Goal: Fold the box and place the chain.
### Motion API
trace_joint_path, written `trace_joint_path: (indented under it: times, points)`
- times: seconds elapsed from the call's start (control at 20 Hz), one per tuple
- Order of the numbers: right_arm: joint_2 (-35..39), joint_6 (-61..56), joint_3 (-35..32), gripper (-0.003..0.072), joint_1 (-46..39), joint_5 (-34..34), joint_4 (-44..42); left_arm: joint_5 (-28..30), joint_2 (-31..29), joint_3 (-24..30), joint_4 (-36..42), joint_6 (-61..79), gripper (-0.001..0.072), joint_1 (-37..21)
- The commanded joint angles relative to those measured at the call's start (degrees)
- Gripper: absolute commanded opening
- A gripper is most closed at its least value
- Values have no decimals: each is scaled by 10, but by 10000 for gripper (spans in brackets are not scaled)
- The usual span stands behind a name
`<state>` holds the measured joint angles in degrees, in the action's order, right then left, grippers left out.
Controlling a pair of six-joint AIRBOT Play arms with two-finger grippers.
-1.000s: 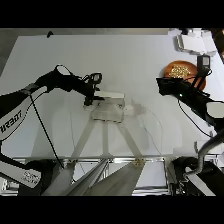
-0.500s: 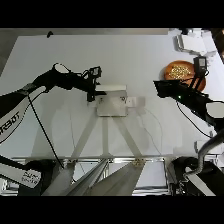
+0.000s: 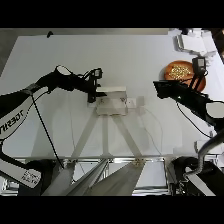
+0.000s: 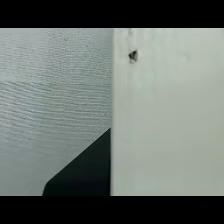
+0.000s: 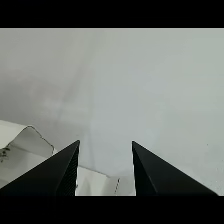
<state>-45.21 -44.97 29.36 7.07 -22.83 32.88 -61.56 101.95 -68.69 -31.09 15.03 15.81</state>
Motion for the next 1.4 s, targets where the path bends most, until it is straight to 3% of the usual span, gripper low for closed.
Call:
trace_joint_path:
  times: [0.0, 0.1, 0.35, 0.5, 0.7, 0.95, 1.05, 1.15, 1.35]
  points:
    - [0, 0, 0, 361, 0, -4, 2, -8, 3, 0, -5, 0, 6, -1]
    - [0, 1, 0, 362, 0, -16, 2, -8, 3, 0, -5, 0, 7, 0]
    - [0, 47, 0, 362, 0, -152, 2, -8, 3, 0, -5, 0, 7, 0]
    - [0, 68, 0, 370, 15, -199, 3, -8, 3, 0, -5, 0, 7, 0]
    - [-1, 130, 0, 385, 119, -170, 24, -8, 3, 0, -5, 0, 7, 0]
    - [-27, 129, 0, 413, 243, -103, 222, -8, 3, 0, -5, 0, 7, 0]
    - [-45, 129, 0, 477, 251, -110, 275, -8, 3, 0, -5, 0, 7, 0]
    - [-54, 142, 0, 480, 251, -108, 303, -9, 3, 0, -5, 0, 7, 0]
    - [-73, 260, 0, 527, 235, -99, 285, -8, 3, 0, -5, 0, 8, 0]
